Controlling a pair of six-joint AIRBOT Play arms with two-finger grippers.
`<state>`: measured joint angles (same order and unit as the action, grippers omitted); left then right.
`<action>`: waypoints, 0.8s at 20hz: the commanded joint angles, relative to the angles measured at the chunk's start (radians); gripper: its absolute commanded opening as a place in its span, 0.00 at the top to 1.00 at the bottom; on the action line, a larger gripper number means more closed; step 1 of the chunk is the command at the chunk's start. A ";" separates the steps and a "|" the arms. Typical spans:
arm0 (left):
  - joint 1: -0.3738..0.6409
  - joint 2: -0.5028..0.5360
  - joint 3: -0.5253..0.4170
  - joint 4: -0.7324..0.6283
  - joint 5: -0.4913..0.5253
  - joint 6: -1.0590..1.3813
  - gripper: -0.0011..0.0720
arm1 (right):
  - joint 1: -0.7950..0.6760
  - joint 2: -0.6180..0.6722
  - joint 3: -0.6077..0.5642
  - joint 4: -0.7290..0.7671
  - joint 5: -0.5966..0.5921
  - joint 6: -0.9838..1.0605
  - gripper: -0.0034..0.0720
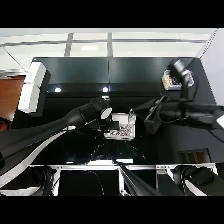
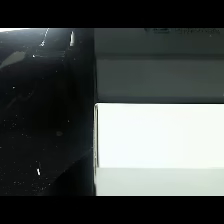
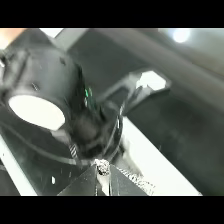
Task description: Fold the box and place the chain.
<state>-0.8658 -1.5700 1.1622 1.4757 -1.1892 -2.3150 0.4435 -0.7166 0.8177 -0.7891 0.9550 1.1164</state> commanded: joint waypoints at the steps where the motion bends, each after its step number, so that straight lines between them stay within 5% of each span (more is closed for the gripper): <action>1: 0.000 0.000 0.000 0.001 0.002 0.000 0.95 | 0.027 -0.045 -0.129 0.022 -0.037 0.005 0.94; 2: 0.000 0.000 0.000 0.000 0.002 0.000 0.95 | 0.037 -0.064 -0.168 0.028 -0.058 0.006 0.93; 3: 0.000 0.000 0.000 0.000 0.002 0.000 0.95 | 0.045 -0.084 -0.202 0.032 -0.082 0.012 0.83; 4: 0.000 0.000 0.000 0.001 0.002 0.000 0.95 | 0.049 -0.094 -0.222 0.030 -0.100 0.017 0.60; 6: 0.000 0.000 0.000 0.001 0.002 0.000 0.95 | 0.034 -0.093 -0.213 -0.016 -0.090 0.016 0.59; 11: 0.000 0.000 0.000 0.000 0.002 0.000 0.95 | -0.180 -0.058 -0.036 -0.331 0.234 0.016 0.59; 16: 0.001 -0.001 0.000 0.002 0.003 0.000 0.95 | -0.320 -0.047 -0.027 -0.349 0.250 0.016 0.59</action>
<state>-0.8658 -1.5700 1.1622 1.4761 -1.1873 -2.3150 0.1898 -0.7689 0.7742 -1.0924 1.1633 1.1324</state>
